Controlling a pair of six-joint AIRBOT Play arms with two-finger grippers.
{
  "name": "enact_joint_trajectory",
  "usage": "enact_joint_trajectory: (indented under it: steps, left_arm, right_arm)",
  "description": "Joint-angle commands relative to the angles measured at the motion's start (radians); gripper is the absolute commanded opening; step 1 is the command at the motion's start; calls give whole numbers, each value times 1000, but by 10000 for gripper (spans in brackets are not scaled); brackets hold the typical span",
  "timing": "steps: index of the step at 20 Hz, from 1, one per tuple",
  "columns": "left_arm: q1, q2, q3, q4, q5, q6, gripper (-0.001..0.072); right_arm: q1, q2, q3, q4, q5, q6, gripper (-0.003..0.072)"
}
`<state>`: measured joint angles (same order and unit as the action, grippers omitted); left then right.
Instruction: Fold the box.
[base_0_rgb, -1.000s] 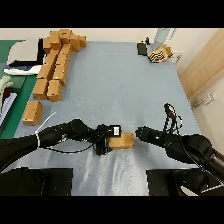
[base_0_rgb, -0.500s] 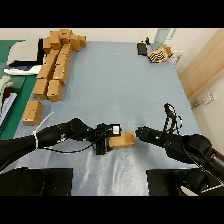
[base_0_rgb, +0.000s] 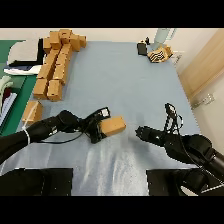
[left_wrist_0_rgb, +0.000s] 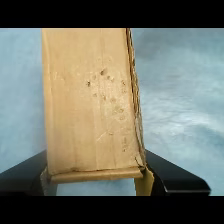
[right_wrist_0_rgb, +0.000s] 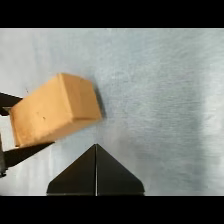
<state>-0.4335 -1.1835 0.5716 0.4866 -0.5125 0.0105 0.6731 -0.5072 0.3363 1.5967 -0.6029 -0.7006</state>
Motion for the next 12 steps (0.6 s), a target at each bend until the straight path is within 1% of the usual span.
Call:
enact_joint_trajectory:
  steps: [1,3,5,7,9,12]
  left_arm:
    - [97,14,0,80,-50,-37,603]
    - [143,28,0,182,-77,-116,603]
    - [192,53,1,277,-82,-224,603]
    - [250,88,0,339,-83,-318,603]
    - [315,130,0,352,-89,-389,603]
    - [407,189,0,352,-126,-455,603]
  right_arm:
    - [0,10,2,-147,23,148,2]
    - [0,16,1,-197,26,188,2]
    - [0,16,1,-199,25,188,2]
    - [0,16,1,-199,25,188,2]
    - [0,16,1,-199,25,188,2]
    - [0,16,1,-199,25,188,1]
